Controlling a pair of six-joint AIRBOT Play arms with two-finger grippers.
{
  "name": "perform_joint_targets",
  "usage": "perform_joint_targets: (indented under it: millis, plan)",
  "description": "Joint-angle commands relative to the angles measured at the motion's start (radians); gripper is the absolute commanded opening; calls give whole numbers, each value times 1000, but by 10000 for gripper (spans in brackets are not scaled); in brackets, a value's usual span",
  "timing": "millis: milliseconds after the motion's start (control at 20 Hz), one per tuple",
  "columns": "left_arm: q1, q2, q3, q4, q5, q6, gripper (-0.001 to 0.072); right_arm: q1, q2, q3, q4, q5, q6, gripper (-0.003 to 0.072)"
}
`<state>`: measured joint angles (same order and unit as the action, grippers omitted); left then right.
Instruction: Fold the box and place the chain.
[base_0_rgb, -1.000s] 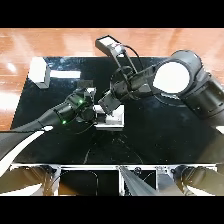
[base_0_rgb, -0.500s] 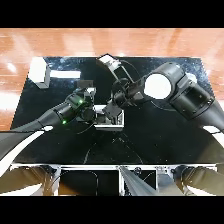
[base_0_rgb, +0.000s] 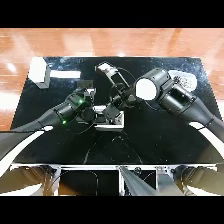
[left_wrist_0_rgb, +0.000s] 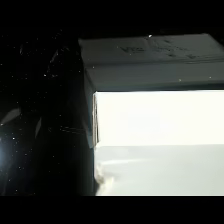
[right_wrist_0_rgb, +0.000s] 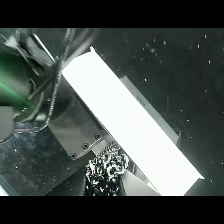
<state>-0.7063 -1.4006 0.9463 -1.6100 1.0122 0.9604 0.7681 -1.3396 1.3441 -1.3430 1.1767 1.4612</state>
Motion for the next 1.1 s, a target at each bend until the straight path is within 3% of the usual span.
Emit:
perform_joint_targets:
  millis: [0,200,250,300,350,550,750,1000,1050]
  plan:
    - [0,0,0,0,1,0,18,-1,-8,-24,0,3,3,34]
    - [0,0,0,-3,0,0,18,-1,-8,-24,0,2,23,53]
    - [0,0,0,-3,0,0,18,-2,-8,-24,0,3,23,328]
    - [0,0,0,-3,0,0,18,-4,-7,-24,0,5,23,517]
    - [0,0,0,-3,0,0,17,-7,-6,-24,2,9,23,470]
    - [0,0,0,-3,0,0,17,-64,64,-23,-3,87,23,471]
    - [0,1,2,-4,0,0,18,-245,190,-26,-60,220,27,472]
    - [0,1,2,-7,0,-8,17,-386,250,-71,-60,292,-8,473]
    - [0,1,2,-7,0,-8,18,-386,251,-72,-61,308,-15,507]
